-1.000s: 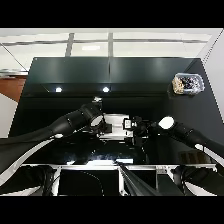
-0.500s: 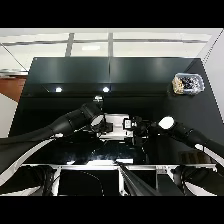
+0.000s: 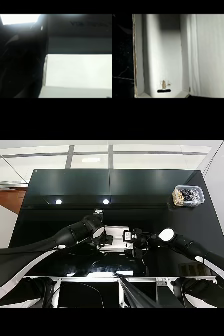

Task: Fold the box and place the chain.

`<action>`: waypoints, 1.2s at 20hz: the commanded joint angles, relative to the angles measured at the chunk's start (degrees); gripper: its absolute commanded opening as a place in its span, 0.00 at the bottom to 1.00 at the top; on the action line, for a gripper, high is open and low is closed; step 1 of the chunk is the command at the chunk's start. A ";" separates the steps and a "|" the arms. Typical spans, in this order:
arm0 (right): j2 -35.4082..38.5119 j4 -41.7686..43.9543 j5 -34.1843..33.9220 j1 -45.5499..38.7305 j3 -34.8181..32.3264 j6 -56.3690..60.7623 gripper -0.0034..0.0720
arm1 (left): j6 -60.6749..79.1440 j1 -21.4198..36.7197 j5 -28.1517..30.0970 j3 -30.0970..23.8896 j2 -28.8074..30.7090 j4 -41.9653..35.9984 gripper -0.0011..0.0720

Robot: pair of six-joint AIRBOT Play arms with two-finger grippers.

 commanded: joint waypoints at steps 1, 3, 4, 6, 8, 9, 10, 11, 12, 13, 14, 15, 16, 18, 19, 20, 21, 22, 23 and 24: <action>0.00 0.00 0.02 0.00 -0.02 0.02 0.67 | 0.11 -0.09 0.09 0.07 -0.39 -0.28 0.05; 0.00 0.00 0.02 0.00 0.00 0.02 0.67 | 0.09 -0.09 0.09 0.07 -0.39 -0.26 0.06; 0.00 0.00 0.02 0.00 0.00 0.02 0.67 | 0.11 -0.09 0.07 0.09 -0.39 -0.24 0.06; 0.00 0.00 0.02 0.00 0.00 0.02 0.67 | 0.11 -0.09 -0.04 0.09 -0.39 -0.24 0.06; 0.00 -0.02 0.00 0.00 0.00 0.02 0.67 | 0.11 -0.09 -0.04 0.09 -0.39 -0.24 0.06; 0.02 -0.02 0.00 0.00 0.00 0.09 0.67 | 0.11 -0.09 -0.07 0.09 -0.39 -0.24 0.06; 0.13 0.02 0.00 0.00 0.00 1.11 0.85 | 0.11 -0.09 -0.07 0.09 -0.39 -0.20 0.06; 0.61 -0.02 0.02 0.00 0.00 2.54 0.98 | 0.11 -0.07 -0.11 0.09 -0.39 -0.20 0.06; 1.60 -0.72 0.02 -0.15 0.00 4.28 0.98 | 0.11 -0.07 -0.26 0.09 -0.39 -0.20 0.06; 3.19 -3.26 0.04 -0.37 0.00 6.36 0.98 | 0.11 -0.07 -0.59 0.09 -0.39 -0.17 0.06; 4.96 -6.97 0.11 -0.72 0.00 8.81 0.98 | 0.11 -0.07 -0.68 0.09 -0.39 -0.15 0.06; 6.88 -11.32 0.61 -1.27 0.00 11.85 0.98 | 0.11 -0.07 -0.68 0.09 -0.39 -0.02 0.06; 8.52 -14.97 1.79 -1.92 0.00 13.81 0.98 | 0.11 -0.07 -0.63 0.09 -0.39 0.00 0.06; 9.88 -18.88 5.73 -3.30 0.00 14.27 0.98 | 0.11 -0.07 -0.68 0.09 -0.39 0.00 0.06; 9.86 -19.58 6.86 -3.45 -0.04 14.23 0.97 | 0.11 -0.07 -0.76 0.09 -0.39 -0.02 0.06; 9.86 -18.84 6.73 -3.39 -0.02 14.14 0.97 | 0.11 -0.07 -0.94 0.09 -0.39 0.00 0.06; 9.81 -17.55 5.99 -3.08 -0.02 13.46 0.97 | 0.13 -0.07 -0.94 0.09 -0.42 0.00 0.06; 9.53 -16.44 5.35 -2.71 -0.02 12.68 0.97 | 0.13 -0.07 -0.92 0.09 -0.42 0.00 0.06; 8.94 -15.43 5.40 -2.21 -0.02 12.22 0.95 | 0.11 -0.07 -0.92 0.09 -0.42 0.00 0.06; 8.35 -14.53 5.33 -1.51 -0.02 12.04 0.78 | 0.13 -0.07 -0.94 0.09 -0.42 -0.02 0.06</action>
